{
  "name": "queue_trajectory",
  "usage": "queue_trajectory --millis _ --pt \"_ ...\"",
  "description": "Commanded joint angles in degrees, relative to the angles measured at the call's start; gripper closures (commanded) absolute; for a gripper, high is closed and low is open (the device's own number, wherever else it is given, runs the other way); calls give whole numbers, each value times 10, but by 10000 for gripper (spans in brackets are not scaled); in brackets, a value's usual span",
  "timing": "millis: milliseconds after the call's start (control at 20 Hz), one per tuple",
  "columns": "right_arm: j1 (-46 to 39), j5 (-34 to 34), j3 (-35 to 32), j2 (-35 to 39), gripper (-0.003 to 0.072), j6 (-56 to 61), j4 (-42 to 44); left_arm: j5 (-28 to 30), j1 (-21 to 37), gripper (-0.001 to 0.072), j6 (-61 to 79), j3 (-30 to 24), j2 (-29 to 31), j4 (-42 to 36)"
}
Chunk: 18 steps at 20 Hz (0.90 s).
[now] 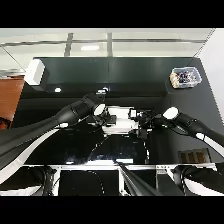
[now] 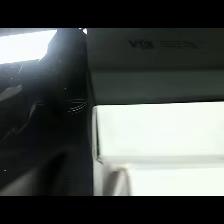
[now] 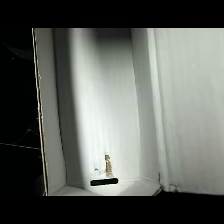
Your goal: Fold the box and place the chain.
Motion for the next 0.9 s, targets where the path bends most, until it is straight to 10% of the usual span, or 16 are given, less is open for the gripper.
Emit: queue_trajectory --millis 0,350,500,650,850 --pt "1 1 0 0 279 0 0 19 0 423 -7 0 0 0" --pt "1 1 0 0 279 0 0 10 -1 446 -9 0 -13 0" --pt "1 1 0 0 280 0 0 7 -1 662 -9 0 -15 0" --pt "1 1 0 0 280 0 0 7 -1 684 -9 0 -16 0" --pt "1 1 0 0 280 0 0 0 -1 333 -9 0 -16 0"
